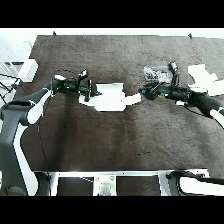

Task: Fold the box and place the chain.

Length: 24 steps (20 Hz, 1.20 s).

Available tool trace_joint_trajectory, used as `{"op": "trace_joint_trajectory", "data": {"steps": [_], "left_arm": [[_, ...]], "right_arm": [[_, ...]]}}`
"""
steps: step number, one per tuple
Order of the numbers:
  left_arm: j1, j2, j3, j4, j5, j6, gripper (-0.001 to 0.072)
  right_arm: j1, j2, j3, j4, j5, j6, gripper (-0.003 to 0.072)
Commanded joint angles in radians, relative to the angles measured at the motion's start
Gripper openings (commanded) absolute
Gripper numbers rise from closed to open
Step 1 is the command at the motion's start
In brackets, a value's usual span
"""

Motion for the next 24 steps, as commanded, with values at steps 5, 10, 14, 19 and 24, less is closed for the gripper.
{"op": "trace_joint_trajectory", "data": {"steps": [5,10,14,19,24], "left_arm": [[0.000,-0.001,0.000,0.001,0.001,0.001,0.0019],[0.000,-0.001,0.000,0.001,0.002,0.001,0.0019],[0.000,-0.001,0.000,0.001,0.002,0.001,0.0019],[0.000,-0.001,0.000,0.001,0.002,0.001,0.0019],[0.000,-0.001,0.000,0.001,0.002,0.001,0.0019]], "right_arm": [[0.294,0.058,-0.098,-0.405,-0.209,-0.198,0.0623],[0.377,0.039,-0.098,-0.427,-0.301,-0.217,0.0623],[0.415,0.001,-0.098,-0.422,-0.402,-0.238,0.0623],[0.429,-0.050,-0.055,-0.342,-0.459,-0.239,0.0623],[0.418,-0.065,0.025,-0.329,-0.506,-0.238,0.0621]]}}
